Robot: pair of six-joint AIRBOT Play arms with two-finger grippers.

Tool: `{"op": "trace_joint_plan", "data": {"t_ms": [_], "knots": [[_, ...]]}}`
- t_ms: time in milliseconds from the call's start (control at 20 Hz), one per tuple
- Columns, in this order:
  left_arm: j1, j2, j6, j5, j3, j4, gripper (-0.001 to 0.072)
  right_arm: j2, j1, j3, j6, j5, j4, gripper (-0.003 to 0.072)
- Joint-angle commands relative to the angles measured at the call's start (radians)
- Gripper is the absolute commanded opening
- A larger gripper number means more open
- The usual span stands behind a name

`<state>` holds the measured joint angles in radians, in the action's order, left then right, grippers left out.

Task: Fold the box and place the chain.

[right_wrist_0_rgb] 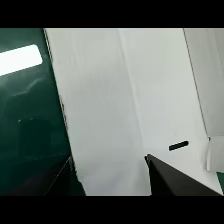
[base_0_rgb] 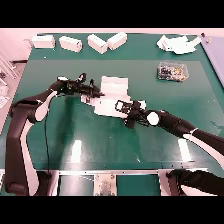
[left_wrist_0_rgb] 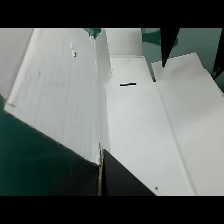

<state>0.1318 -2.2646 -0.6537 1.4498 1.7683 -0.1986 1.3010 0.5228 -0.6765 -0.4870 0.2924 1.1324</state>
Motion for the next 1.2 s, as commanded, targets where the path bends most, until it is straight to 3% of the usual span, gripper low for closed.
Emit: {"op": "trace_joint_plan", "data": {"t_ms": [0, 300, 350, 550, 650, 850, 1000, 1150], "knots": [[0.0, 0.001, 0.001, 0.001, 0.001, 0.0, 0.0022, -0.004, -0.013, -0.006, 0.001, -0.084, 0.006, 0.0553], [0.0, 0.001, 0.002, 0.002, 0.001, -0.003, 0.0023, -0.032, -0.058, -0.024, 0.002, -0.119, 0.018, 0.0555], [0.0, 0.001, 0.003, 0.002, 0.001, -0.003, 0.0022, -0.032, -0.067, -0.027, 0.001, -0.119, 0.017, 0.0605], [0.0, 0.001, 0.027, 0.0, 0.001, -0.003, 0.0022, 0.002, -0.086, -0.036, 0.042, -0.121, 0.005, 0.0619], [0.0, 0.001, 0.027, -0.001, 0.001, -0.003, 0.0023, 0.019, -0.106, -0.057, 0.061, -0.119, 0.005, 0.067], [0.0, 0.001, 0.027, -0.002, 0.001, -0.003, 0.0023, 0.019, -0.121, -0.089, 0.088, -0.103, 0.005, 0.067], [-0.001, 0.001, 0.027, -0.002, 0.001, -0.003, 0.0022, 0.041, -0.13, -0.131, 0.127, 0.01, -0.013, 0.067], [-0.001, 0.001, 0.027, -0.002, 0.001, -0.003, 0.0022, 0.087, -0.179, -0.195, 0.352, 0.156, -0.242, 0.067]]}}
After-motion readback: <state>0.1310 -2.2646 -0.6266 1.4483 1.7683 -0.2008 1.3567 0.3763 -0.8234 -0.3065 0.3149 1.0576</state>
